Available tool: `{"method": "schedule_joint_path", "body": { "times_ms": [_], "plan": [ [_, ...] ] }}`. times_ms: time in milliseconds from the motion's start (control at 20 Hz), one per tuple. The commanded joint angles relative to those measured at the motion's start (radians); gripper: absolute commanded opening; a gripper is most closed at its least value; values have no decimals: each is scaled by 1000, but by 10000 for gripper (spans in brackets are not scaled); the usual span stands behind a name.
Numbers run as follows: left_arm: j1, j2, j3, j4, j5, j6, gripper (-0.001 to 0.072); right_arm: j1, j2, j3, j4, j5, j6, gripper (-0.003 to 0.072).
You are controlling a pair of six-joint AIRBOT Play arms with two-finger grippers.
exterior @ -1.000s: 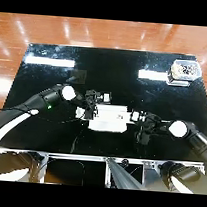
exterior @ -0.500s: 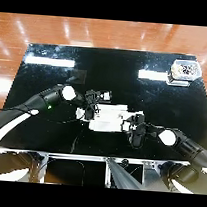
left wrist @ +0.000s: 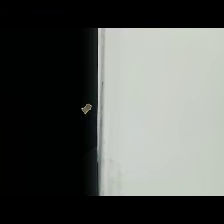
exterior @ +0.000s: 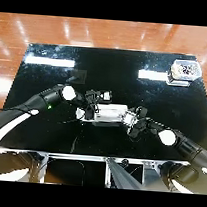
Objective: Fold the box and place the chain.
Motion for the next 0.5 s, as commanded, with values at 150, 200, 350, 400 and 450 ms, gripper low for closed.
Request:
{"method": "schedule_joint_path", "body": {
  "times_ms": [150,200,350,400,450],
  "plan": [
    [0,0,0,13,-1,0,21,1,2,51,-9,104,-29,709],
    [0,0,0,21,-1,0,22,0,2,66,-9,150,-40,709],
    [0,0,0,26,-1,0,22,-2,2,88,-8,174,-70,709],
    [0,0,0,26,-1,-1,22,-9,2,88,-8,169,-79,709],
    [0,0,0,26,0,-11,22,-21,2,88,-5,169,-79,709]
  ]
}}
